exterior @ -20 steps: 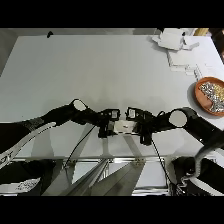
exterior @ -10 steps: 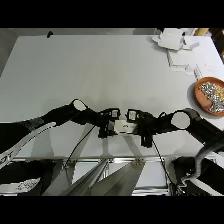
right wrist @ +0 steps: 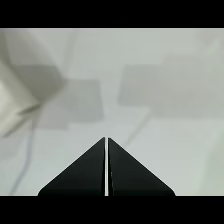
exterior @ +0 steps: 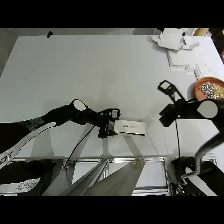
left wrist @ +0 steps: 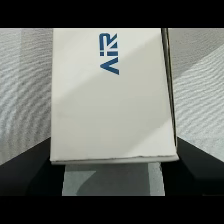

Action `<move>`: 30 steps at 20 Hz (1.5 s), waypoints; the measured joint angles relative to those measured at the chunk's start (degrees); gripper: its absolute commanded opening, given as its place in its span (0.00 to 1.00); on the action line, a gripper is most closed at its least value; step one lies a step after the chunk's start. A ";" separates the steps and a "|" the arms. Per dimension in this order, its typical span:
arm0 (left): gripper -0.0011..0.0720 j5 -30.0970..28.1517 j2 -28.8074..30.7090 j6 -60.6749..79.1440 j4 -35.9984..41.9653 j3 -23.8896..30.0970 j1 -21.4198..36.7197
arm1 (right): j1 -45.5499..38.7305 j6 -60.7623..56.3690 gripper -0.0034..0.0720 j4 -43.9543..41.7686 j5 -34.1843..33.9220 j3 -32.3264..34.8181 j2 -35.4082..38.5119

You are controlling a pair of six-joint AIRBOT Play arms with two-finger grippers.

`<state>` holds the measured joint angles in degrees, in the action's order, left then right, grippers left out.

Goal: Fold the box and place the chain.

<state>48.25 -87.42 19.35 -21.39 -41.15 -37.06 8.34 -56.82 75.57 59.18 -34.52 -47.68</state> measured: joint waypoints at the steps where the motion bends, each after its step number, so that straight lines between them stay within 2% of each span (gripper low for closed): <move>1: 0.39 0.00 0.00 0.02 0.00 0.00 0.00 | -2.82 -3.17 0.07 1.25 0.55 0.11 0.00; 4: 0.38 0.00 0.00 0.07 -0.02 0.00 0.00 | -8.15 -9.44 0.07 3.23 2.40 0.24 -0.04; 9: 0.38 -0.57 0.00 0.17 0.83 0.02 -0.09 | -10.97 -13.14 0.07 4.48 3.45 0.28 -0.04; 10: 0.33 -0.63 0.00 -0.11 1.20 0.02 -0.11 | -11.19 -13.49 0.07 4.59 3.50 0.28 -0.04; 12: 0.02 -0.61 0.11 -1.90 1.64 0.02 -0.11 | -11.41 -13.79 0.07 4.76 3.56 0.28 -0.04; 15: 0.06 -1.16 2.12 -5.09 1.22 0.02 0.72 | -11.58 -14.08 0.07 4.87 3.67 0.28 -0.04; 17: 0.24 -1.33 5.33 -7.17 -0.09 0.00 2.43 | -11.63 -14.16 0.07 4.87 3.72 0.28 -0.02; 20: 0.25 -2.91 12.98 -15.17 -5.25 -0.02 7.34 | -11.63 -14.29 0.07 4.94 3.74 0.28 -0.02; 21: 0.26 -3.41 15.87 -19.06 -8.09 -0.02 9.53 | -11.63 -14.29 0.07 4.96 3.74 0.26 -0.02; 23: 0.42 -4.48 22.14 -28.48 -15.74 -0.02 15.02 | -11.63 -14.29 0.07 4.94 3.74 0.28 -0.02; 27: 0.42 -7.72 33.00 -48.72 -33.79 0.00 28.48 | -11.63 -14.32 0.07 4.96 3.76 0.28 -0.02; 30: 0.42 -8.44 37.07 -62.79 -44.46 0.00 39.34 | -11.63 -14.32 0.07 4.98 3.76 0.28 -0.02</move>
<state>39.81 -50.35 -43.44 -65.84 -41.15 2.28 -3.29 -71.13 80.55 62.94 -34.24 -47.70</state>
